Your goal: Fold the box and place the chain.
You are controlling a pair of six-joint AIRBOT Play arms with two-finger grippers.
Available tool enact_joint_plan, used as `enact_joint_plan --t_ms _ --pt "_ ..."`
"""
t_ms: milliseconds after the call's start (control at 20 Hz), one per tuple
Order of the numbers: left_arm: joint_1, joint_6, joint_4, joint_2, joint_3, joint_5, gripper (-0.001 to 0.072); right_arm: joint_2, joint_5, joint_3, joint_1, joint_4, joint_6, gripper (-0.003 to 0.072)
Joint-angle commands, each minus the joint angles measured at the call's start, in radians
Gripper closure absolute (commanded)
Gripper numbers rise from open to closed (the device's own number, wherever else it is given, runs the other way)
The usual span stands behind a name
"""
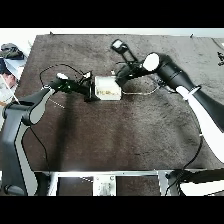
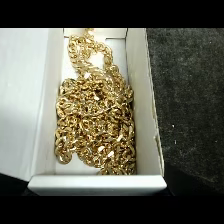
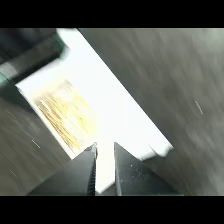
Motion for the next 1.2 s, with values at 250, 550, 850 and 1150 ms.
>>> enact_joint_plan --t_ms 250,550,850,1150 --pt "0.000 0.000 0.000 -0.001 0.000 0.000 0.0194 0.003 0.240 0.000 -0.262 -0.134 0.032 0.0383" --pt "0.000 0.000 0.000 -0.001 0.000 0.000 0.0194 -0.138 0.274 0.002 -0.248 -0.357 -0.146 0.0315" --pt "0.000 0.000 0.000 -0.001 0.000 0.000 0.0195 -0.227 0.259 0.044 -0.242 -0.460 -0.193 0.0315" --pt "0.000 0.000 0.000 -0.001 0.000 0.000 0.0194 -0.309 0.280 0.131 -0.230 -0.533 -0.215 0.0316"
